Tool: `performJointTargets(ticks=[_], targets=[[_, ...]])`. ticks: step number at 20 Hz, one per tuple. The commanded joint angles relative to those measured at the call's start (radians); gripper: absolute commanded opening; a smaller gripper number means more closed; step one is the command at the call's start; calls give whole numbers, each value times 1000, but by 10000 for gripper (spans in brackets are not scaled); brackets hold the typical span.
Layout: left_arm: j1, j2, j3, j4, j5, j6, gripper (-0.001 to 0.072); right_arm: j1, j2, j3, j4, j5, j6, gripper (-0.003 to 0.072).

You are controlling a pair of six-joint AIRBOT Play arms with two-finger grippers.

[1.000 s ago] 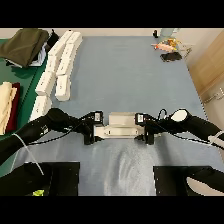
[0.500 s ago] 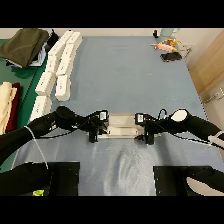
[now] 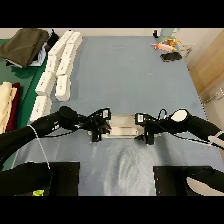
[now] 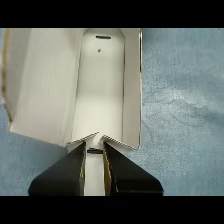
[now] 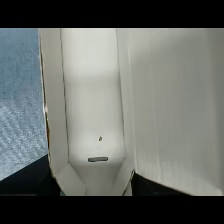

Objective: Fold the box.

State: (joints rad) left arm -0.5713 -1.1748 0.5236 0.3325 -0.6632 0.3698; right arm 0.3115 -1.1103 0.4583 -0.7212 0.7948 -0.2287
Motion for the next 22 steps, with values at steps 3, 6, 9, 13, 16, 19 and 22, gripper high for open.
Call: performJointTargets(ticks=[3, 6, 9, 13, 16, 19, 22], targets=[[-22, -14, 1, -34, -1, 27, 165, 0, 0, 0, 0, 0, 0, 475], [-24, -28, 1, -42, 0, 26, 176, 0, 0, 0, 0, 0, 0, 475], [-27, -29, 1, -46, -2, 24, 685, 0, 0, 0, 0, 0, 0, 474], [-27, -29, 1, -44, 0, 24, 685, 0, 0, 0, 0, 0, 0, 475], [-27, -28, 1, -40, 2, 5, 676, 0, 0, 0, 0, 0, 0, 475], [-26, 8, 1, 51, 2, -166, 13, 0, 0, 0, 0, 0, 0, 475], [-26, 96, 1, 256, -3, -557, 12, 0, 0, 0, 0, 0, 0, 474]])
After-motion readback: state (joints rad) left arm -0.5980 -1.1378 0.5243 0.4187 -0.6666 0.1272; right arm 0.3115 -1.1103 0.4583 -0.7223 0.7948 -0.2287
